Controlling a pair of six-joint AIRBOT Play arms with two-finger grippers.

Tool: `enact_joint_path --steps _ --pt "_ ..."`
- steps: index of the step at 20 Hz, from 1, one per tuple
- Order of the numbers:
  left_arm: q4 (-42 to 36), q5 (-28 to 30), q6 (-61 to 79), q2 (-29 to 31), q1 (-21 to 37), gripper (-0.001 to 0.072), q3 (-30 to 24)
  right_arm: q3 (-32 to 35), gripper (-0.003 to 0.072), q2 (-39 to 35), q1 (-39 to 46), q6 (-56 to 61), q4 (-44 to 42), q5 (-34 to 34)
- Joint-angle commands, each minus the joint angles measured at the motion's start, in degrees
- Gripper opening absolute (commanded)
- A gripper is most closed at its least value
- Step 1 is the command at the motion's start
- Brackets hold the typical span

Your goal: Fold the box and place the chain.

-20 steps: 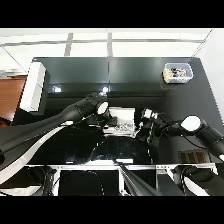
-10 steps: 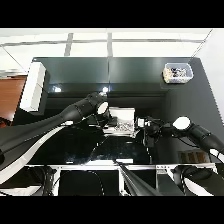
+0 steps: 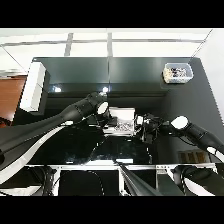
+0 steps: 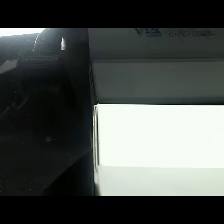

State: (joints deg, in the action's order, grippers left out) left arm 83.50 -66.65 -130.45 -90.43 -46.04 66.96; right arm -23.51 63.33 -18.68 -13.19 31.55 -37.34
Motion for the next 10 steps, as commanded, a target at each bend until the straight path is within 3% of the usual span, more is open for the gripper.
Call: enact_joint_path --steps 1,4,5,10 --pt "0.0 0.0 0.02 -0.02 0.0 0.0026 0.0 0.0 0.0537 0.52 -0.02 1.05 0.0 -0.37" --pt "0.0 0.0 0.02 -0.02 0.0 0.0025 0.0 0.0 0.0049 0.52 -0.02 1.03 0.02 -2.75" --pt "0.0 0.0 0.02 -0.02 0.0 0.0026 0.0 0.0 0.0014 0.5 -0.02 1.07 0.0 -2.75" --pt "0.02 -0.02 0.04 -0.02 0.0 0.0026 0.0 -0.11 0.0013 -0.42 0.09 8.37 1.16 -2.4"
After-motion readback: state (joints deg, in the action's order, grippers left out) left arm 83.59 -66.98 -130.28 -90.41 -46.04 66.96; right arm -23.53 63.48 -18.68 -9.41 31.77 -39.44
